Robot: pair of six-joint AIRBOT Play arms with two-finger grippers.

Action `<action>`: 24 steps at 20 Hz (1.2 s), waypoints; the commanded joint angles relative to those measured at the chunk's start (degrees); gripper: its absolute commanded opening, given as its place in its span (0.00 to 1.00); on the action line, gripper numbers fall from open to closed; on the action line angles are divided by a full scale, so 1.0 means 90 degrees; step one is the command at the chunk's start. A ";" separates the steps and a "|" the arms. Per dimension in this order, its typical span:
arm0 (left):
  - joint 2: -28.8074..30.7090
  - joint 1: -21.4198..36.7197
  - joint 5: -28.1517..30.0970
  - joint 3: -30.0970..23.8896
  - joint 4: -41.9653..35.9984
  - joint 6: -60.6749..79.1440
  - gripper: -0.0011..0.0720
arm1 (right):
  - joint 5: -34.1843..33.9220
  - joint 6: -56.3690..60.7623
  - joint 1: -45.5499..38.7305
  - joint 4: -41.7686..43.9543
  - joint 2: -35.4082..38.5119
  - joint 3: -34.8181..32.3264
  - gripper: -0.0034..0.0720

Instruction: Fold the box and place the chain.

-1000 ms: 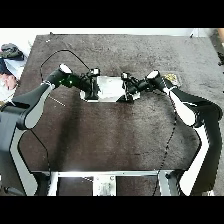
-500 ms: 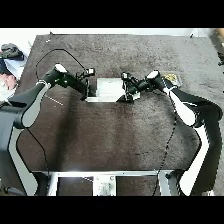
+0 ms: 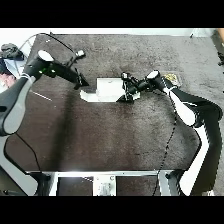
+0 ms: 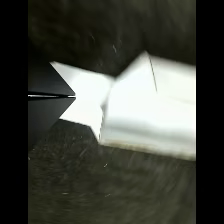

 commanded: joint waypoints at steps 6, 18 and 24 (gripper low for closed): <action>0.0882 0.0869 0.1115 -0.1375 0.0032 -0.3055 0.02 | -0.0002 0.0000 0.0002 0.0002 -0.0002 -0.0002 0.65; 0.0675 0.0935 0.1957 -0.2861 -0.0840 -0.3536 0.03 | -0.0002 0.0000 0.0002 0.0002 0.0000 -0.0002 0.65; 0.0151 0.0899 0.1700 -0.2861 -0.1651 -0.3342 0.03 | 0.0000 0.0000 0.0002 0.0002 -0.0002 -0.0005 0.65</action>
